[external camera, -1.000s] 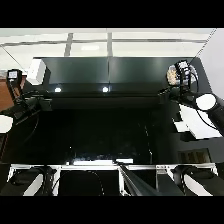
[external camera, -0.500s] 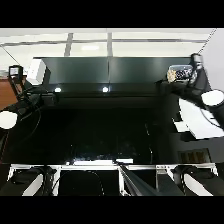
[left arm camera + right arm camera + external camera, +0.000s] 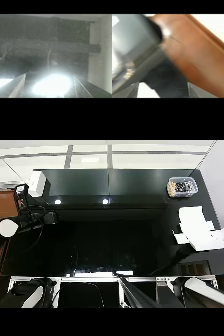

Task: Fold the box and place the chain.

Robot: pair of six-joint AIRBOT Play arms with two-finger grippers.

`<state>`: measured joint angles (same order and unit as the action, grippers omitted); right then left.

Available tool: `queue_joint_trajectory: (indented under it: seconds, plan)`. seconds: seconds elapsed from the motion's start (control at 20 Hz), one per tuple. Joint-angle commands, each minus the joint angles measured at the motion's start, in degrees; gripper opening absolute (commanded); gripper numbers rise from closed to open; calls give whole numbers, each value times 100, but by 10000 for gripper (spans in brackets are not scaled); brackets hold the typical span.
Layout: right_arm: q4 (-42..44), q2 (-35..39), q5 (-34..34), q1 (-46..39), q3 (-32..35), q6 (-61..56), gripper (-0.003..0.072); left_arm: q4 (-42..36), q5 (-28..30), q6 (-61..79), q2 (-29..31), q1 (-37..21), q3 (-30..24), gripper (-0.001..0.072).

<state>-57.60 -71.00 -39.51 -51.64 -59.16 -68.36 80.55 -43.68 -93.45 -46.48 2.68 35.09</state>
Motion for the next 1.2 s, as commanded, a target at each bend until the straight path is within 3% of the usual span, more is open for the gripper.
queue_joint_trajectory:
  seconds: [0.0,0.1,0.2,0.4,0.45,0.5,0.55,0.7,0.75,0.85,1.0,1.15]
  plan:
    - [-348,-1259,-1838,-1025,-1325,1005,708,-337,-142,-151,-197,-7,13,711]
    - [-780,-1818,-2809,-1001,-1751,1753,707,-542,-138,-151,-374,-7,13,711]
    - [-846,-2157,-3296,-957,-1757,2258,707,-629,-131,-151,-557,-7,13,711]
    - [-1187,-2275,-3189,-772,-1768,2903,706,-632,-144,-151,-785,-7,13,710]
    - [-1209,-2277,-3185,-719,-1766,3045,649,-629,-146,-151,-811,-7,13,711]
    - [-1207,-2277,-3150,-647,-1768,3189,527,-629,-146,-151,-826,-7,13,710]
    - [-1207,-2277,-3102,-566,-1768,3263,477,-629,-146,-151,-828,-7,13,710]
    - [-1366,-2275,-3163,-315,-1768,3289,470,-627,-184,-149,-828,-7,13,710]
    - [-1589,-2275,-3303,-240,-1768,3235,286,-625,-201,-149,-828,-7,13,710]
    - [-1735,-2267,-3663,-142,-1768,3117,12,-623,-203,-146,-828,-7,13,710]
    - [-1410,-2020,-3923,-42,-1753,2415,15,-625,-208,-146,-828,-13,13,710]
    - [-214,-1207,-3845,219,-1285,2317,15,-625,-260,-146,-828,-11,13,710]
